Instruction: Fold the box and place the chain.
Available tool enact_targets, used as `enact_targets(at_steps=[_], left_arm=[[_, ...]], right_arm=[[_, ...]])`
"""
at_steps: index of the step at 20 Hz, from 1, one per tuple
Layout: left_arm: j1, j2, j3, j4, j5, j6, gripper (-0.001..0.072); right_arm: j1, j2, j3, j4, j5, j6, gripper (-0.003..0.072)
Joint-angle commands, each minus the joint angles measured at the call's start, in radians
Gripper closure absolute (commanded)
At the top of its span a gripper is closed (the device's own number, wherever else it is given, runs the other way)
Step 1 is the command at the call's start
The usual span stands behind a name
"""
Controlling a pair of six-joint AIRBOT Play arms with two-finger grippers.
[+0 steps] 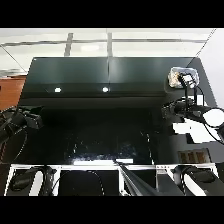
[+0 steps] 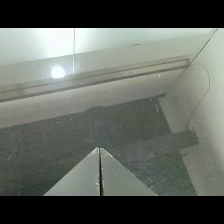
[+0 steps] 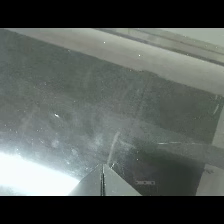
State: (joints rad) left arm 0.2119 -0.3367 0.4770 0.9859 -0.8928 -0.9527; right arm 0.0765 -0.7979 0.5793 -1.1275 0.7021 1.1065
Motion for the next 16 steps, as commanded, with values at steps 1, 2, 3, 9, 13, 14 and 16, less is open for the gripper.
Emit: enact_targets(at_steps=[1,2,3,9,13,14,16], left_arm=[[0.0,0.0,0.0,0.0,0.0,0.0,0.0679],[0.0,0.0,0.0,0.0,0.0,0.0,0.0679],[0.0,0.0,0.0,0.0,0.0,0.0,0.0679],[0.0,0.0,0.0,0.0,0.0,0.0,0.0679],[0.0,0.0,0.0,-0.008,0.005,0.0,0.0678],[0.0,0.0,0.0,-0.026,0.024,0.003,0.0678],[0.0,0.0,0.0,-0.027,0.091,0.001,0.0678]], right_arm=[[0.0,0.0,0.0,0.0,0.0,0.0,0.067],[0.0,0.0,0.0,0.0,0.0,0.0,0.067],[0.0,0.0,0.0,0.0,0.0,0.0,0.067],[0.0,0.0,0.0,0.0,0.0,0.0,0.067],[0.0,0.0,0.0,0.0,0.0,0.0,0.0669],[0.001,0.0,0.0,0.008,-0.011,0.0,0.067],[0.001,0.0,0.0,0.06,-0.105,0.0,0.0669]])
